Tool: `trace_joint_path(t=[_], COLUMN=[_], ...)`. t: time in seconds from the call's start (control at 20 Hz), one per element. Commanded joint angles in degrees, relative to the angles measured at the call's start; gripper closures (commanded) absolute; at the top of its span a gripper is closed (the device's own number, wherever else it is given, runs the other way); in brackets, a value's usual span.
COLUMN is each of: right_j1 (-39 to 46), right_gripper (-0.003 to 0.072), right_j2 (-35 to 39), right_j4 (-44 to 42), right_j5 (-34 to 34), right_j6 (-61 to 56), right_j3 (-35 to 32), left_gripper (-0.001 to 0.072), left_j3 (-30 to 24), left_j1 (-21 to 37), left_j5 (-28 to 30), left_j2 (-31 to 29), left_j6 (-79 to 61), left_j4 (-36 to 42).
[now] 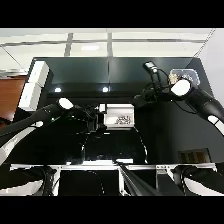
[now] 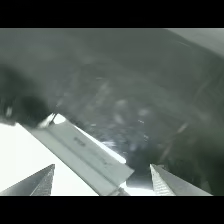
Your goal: Fold the box and place the chain.
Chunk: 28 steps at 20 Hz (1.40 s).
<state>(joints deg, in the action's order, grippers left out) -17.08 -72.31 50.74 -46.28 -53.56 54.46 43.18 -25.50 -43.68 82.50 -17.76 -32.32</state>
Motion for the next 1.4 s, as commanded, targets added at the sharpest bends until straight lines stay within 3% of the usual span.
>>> trace_joint_path(t=[0.0, 0.1, 0.2, 0.65, 1.0, 1.35], right_j1=[-1.2, -1.3, -1.3, -5.8, -5.8, -5.8], right_gripper=[-0.0011, -0.0011, -0.0011, -0.0011, -0.0011, -0.0009], right_j2=[-1.7, -1.7, -1.7, -1.7, -1.2, -2.7], right_j4=[-1.1, -1.2, -1.2, -1.4, -3.0, -2.5], right_j5=[-6.6, -10.1, -11.1, -12.5, -17.4, -15.1], right_j6=[22.4, 32.6, 34.1, 36.1, 36.0, 36.0], right_j3=[1.7, 1.7, 1.7, 1.7, 1.7, 1.7], left_gripper=[0.0324, 0.0324, 0.0324, 0.0324, 0.0324, 0.0324], left_j3=[0.0, 0.0, 0.0, 0.0, 0.0, 0.0], left_j1=[0.0, 0.0, 0.0, 0.0, 0.0, 0.0], left_j5=[0.0, 0.0, 0.0, -0.1, -0.1, -0.1], left_j2=[0.0, 0.0, 0.0, 0.0, 0.0, 0.0], left_j6=[0.0, 0.0, 0.0, 0.0, 0.0, 0.0], left_j4=[0.0, 0.0, 0.0, 0.0, 0.0, 0.0])
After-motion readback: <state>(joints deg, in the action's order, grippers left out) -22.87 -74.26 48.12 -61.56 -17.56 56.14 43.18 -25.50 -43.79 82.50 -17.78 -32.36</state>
